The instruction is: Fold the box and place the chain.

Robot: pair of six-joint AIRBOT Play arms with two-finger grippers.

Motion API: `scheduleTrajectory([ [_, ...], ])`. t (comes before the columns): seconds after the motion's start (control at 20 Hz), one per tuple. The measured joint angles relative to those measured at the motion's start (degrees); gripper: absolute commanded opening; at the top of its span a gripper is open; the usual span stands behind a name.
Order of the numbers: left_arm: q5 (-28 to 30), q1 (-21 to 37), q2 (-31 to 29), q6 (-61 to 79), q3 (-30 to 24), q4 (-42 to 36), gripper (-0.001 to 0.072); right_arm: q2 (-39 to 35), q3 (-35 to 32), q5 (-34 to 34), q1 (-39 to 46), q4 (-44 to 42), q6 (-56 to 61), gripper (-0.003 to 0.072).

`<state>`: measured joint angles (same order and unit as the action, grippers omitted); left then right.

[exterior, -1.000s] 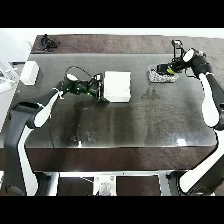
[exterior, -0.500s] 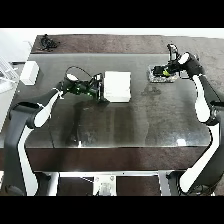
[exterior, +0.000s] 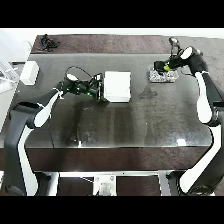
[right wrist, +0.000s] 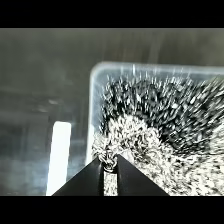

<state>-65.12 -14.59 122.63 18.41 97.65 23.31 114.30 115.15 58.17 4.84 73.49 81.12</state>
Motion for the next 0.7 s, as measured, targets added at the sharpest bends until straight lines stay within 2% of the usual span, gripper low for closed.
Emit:
scheduleTrajectory([
  [0.7, 0.0, 0.0, 0.0, 0.0, 0.0, 0.0, 0.0329, -15.4, 0.4, 0.7, -3.6, 9.0, 1.3, 0.0001],
])
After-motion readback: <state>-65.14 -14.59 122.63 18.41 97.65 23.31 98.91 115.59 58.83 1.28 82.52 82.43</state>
